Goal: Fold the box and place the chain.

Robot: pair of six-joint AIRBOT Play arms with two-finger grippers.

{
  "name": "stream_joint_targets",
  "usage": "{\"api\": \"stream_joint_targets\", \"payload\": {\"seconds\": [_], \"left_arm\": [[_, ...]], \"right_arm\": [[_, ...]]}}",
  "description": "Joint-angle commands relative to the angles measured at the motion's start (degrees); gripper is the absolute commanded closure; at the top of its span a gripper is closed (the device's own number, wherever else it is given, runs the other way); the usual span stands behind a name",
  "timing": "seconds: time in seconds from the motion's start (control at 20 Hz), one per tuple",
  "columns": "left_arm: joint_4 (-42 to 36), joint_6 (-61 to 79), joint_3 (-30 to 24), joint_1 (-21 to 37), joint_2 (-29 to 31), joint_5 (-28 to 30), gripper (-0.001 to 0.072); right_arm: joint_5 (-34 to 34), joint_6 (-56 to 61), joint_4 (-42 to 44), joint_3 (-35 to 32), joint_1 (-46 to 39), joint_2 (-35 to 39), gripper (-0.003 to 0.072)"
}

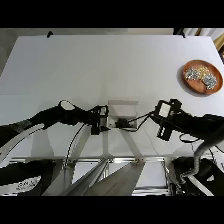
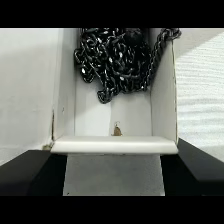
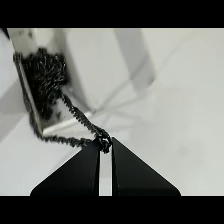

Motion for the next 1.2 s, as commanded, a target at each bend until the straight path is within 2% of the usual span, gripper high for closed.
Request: {"api": "stream_joint_targets", "payload": {"seconds": [0.0, 0.35, 0.5, 0.85, 1.05, 1.15], "left_arm": [[0.0, 0.0, 0.0, 0.0, 0.0, 0.0, 0.057], [0.0, 0.0, 0.0, 0.0, 0.0, 0.0, 0.057], [0.0, 0.0, 0.0, 0.0, 0.0, 0.0, 0.057], [0.0, 0.0, 0.0, 0.0, 0.0, 0.0, 0.057], [0.0, 0.0, 0.0, 0.0, 0.0, 0.0, 0.057], [0.0, 0.0, 0.0, 0.0, 0.0, 0.0, 0.057]], "right_arm": [[0.5, 0.5, 4.4, 5.7, 0.0, 2.7, 0.0669], [-0.2, 0.3, 17.3, 15.2, 0.0, -3.9, 0.0669], [0.3, 0.4, 17.7, 15.6, 0.0, -9.2, 0.0669], [2.3, 2.5, 17.1, 15.6, 1.6, -26.8, 0.0668], [-6.0, 2.5, 18.1, 15.6, 3.5, -24.7, 0.0669], [-7.9, 2.4, 18.0, 15.6, 3.5, -22.4, 0.0668]]}}
